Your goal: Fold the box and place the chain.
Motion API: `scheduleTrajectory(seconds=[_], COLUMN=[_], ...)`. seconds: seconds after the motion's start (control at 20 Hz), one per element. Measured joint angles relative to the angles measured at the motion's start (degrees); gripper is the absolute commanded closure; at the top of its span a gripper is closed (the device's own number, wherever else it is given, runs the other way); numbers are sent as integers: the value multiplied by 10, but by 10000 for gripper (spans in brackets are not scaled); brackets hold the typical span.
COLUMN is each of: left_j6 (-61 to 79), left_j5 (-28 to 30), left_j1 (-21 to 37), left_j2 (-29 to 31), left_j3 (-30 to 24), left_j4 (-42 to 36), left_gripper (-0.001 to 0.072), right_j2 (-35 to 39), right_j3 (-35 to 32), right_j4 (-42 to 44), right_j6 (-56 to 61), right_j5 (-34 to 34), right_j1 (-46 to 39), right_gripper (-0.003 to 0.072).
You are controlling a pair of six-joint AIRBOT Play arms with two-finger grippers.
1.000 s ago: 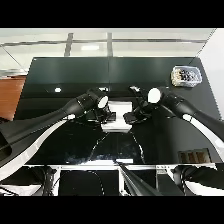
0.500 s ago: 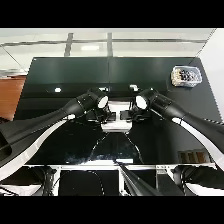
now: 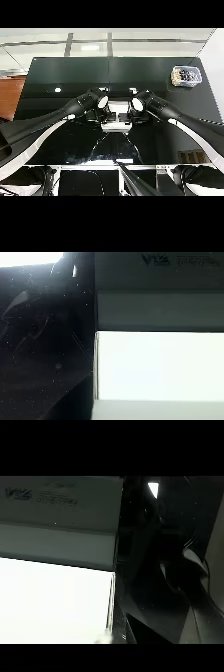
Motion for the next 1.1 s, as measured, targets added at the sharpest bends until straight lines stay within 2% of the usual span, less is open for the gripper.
scheduleTrajectory(seconds=[0.05, 0.25, 0.3, 0.35, 0.4, 1.1], left_j6=[0, -2, -2, -1, 1, 0], left_j5=[0, -2, -2, -2, -2, -1], left_j1=[0, 0, 0, 0, 0, 0], left_j2=[0, 0, 0, 0, 0, 0], left_j3=[0, 0, 0, 0, 0, 0], left_j4=[0, 0, 0, 0, 0, 5], left_gripper=[682, 681, 682, 681, 681, 681], right_j2=[0, 0, 0, 0, 0, -21], right_j3=[0, 0, 0, 0, 0, 16], right_j4=[0, 1, 1, 2, 2, 3], right_j6=[2, 8, 8, 5, 3, -6], right_j5=[0, -2, -2, -2, -2, 32], right_j1=[0, 1, 1, 1, 1, 2], right_gripper=[684, 673, 640, 489, 475, 487])
